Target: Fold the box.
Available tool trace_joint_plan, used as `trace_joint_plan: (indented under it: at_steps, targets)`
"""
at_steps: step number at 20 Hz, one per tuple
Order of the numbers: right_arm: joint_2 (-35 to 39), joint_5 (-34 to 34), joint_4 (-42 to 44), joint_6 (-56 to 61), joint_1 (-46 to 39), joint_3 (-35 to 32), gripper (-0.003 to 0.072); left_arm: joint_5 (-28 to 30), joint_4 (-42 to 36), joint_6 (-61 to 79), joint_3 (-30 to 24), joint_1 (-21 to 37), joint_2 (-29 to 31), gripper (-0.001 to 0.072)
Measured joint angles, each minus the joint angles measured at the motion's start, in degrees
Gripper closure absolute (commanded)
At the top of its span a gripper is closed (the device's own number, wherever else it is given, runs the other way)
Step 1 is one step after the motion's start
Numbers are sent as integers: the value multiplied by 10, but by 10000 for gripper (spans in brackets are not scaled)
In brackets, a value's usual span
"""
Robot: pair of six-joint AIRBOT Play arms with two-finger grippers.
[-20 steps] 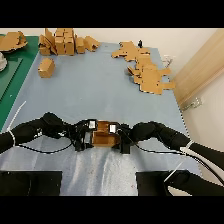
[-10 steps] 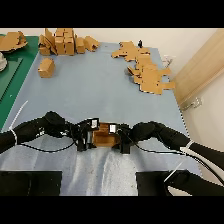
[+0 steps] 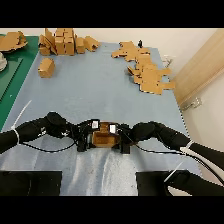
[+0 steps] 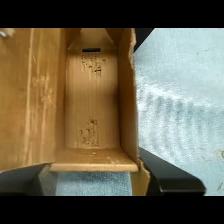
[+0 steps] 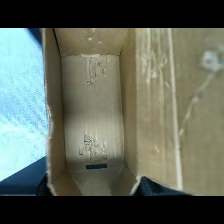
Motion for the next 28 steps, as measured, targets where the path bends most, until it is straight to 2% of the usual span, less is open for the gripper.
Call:
trace_joint_plan:
  at_steps: [23, 25, 26, 27, 28]
  targets:
    - [0, 0, -4, 2, 0, 0, 166, -4, 0, 0, 0, 0, 0, 182]
    - [0, -2, -7, 2, 0, 0, 90, -4, 0, 0, 0, 0, 0, 182]
    - [0, -2, -9, 5, 0, 0, 89, -4, 0, -1, 0, 0, 0, 182]
    - [0, -6, -9, 4, 0, 1, -29, -5, 0, -1, 0, 0, 0, 182]
    - [1, -12, -10, 4, 0, 2, -31, -9, 0, -1, 0, 0, 0, 182]
